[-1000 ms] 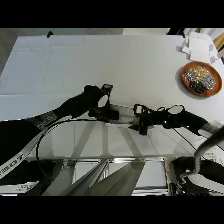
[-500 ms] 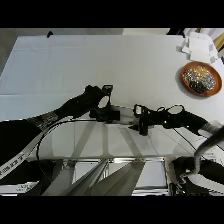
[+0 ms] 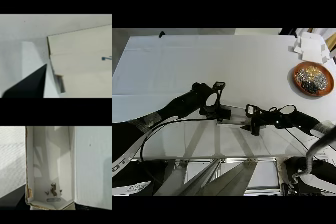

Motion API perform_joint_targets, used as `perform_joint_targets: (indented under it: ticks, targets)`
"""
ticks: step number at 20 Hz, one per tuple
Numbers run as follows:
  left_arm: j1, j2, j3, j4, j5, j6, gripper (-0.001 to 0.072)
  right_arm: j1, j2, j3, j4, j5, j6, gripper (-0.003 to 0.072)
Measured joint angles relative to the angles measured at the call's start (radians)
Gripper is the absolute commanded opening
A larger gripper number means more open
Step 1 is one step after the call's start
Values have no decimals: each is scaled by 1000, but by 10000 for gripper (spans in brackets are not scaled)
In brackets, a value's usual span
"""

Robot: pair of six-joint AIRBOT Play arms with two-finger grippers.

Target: Fold the box and place the chain.

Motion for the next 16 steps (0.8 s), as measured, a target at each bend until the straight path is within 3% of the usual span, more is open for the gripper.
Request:
perform_joint_targets:
  ticks: [8, 10, 13, 16]
  targets:
    - [84, 197, -125, -88, 61, 178, 535, 0, 0, 0, 0, 0, 0, 382]
    - [127, 272, -164, -104, 81, 298, 653, 0, 0, 0, 0, 0, 0, 382]
    - [212, 388, -273, -176, 117, 692, 652, 0, 0, 0, 0, 0, 0, 382]
    - [309, 472, -410, -335, 176, 1247, 651, 0, 0, 0, 0, 0, 0, 382]
